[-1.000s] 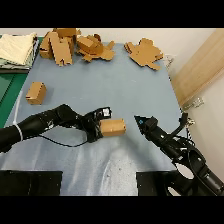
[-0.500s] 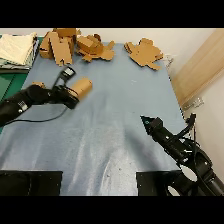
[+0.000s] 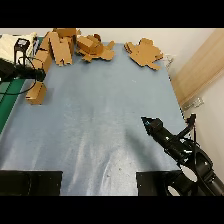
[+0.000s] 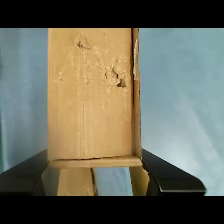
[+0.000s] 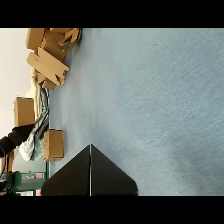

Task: Fold the box.

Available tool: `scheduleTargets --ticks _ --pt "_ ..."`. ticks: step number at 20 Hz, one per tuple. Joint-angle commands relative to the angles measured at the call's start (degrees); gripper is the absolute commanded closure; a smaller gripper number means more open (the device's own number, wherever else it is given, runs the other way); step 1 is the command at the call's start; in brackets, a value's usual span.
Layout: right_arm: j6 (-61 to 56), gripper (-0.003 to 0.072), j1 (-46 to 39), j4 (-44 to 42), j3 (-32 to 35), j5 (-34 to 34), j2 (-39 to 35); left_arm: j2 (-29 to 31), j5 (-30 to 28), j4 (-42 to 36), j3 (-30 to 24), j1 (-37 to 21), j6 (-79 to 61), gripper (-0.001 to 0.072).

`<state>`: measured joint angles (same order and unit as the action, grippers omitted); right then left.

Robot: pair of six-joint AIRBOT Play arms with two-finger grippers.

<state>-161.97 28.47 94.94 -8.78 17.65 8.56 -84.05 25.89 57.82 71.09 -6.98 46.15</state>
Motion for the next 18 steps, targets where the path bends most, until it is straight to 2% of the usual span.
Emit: scheduleTargets --ticks 1,4,7,9,13,18 --pt "0.0 0.0686 0.0 0.9 -0.1 0.6 0.1 -9.5 1.6 1.3 10.8 -1.3 4.4 0.0188" --pt "-0.1 0.0685 -0.1 1.3 -0.1 1.5 0.1 -15.1 4.5 2.9 15.7 -1.3 6.2 0.0196" --pt "-0.2 0.0685 -0.1 1.8 -0.1 1.9 0.1 -16.5 4.4 6.0 15.9 -1.5 6.2 0.019" --pt "-0.2 0.0685 -0.1 2.4 -0.1 2.4 0.1 -16.5 4.6 6.7 16.0 -1.5 6.8 0.0019" --pt "-0.2 0.0685 -0.1 2.6 -0.1 3.3 0.1 -16.5 9.1 6.7 17.2 -2.7 13.4 0.0019" --pt "-0.2 0.0685 0.0 2.6 -0.1 3.3 0.1 -14.7 19.7 6.4 23.1 -3.6 15.5 0.0019"
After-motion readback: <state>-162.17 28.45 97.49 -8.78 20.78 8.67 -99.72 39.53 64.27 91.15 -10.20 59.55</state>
